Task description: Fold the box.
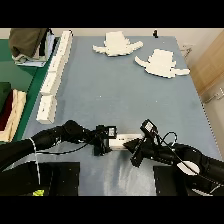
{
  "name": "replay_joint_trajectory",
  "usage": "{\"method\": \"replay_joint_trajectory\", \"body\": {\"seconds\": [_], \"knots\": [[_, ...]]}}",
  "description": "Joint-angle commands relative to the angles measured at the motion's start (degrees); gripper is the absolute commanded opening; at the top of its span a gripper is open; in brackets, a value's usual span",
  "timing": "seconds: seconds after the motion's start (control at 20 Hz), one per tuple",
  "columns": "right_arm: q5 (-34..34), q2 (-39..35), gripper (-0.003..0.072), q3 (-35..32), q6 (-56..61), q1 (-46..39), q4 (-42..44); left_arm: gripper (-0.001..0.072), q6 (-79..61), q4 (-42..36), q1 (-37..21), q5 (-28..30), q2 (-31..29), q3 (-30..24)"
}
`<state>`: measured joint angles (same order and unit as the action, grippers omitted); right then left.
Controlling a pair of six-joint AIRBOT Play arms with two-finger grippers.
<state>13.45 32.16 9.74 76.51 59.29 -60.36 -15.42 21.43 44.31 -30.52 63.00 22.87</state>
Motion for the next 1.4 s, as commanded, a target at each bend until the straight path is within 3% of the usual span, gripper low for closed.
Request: {"method": "replay_joint_trajectory", "body": {"seconds": [0.0,0.35,0.8,1.05,1.35], "knots": [[-1.38,0.81,0.0005,-1.90,0.17,0.48,0.20,0.0537,0.00,0.00,-0.02,-0.02,-0.02,0.04],[-3.45,5.62,0.0005,-2.36,0.20,0.46,0.22,0.0537,0.00,0.00,-0.02,-0.02,-0.02,0.04],[-3.37,5.60,0.0005,-2.27,0.20,0.48,0.24,0.0537,0.00,0.00,-0.02,-0.02,-0.02,0.04],[-3.43,4.04,0.0005,-1.84,0.17,0.44,0.17,0.0537,0.00,0.00,-0.02,-0.02,-0.02,0.04],[0.20,-0.83,0.0006,3.87,0.17,0.37,-1.79,0.0537,0.00,0.00,-0.02,-0.02,-0.02,0.04]]}}
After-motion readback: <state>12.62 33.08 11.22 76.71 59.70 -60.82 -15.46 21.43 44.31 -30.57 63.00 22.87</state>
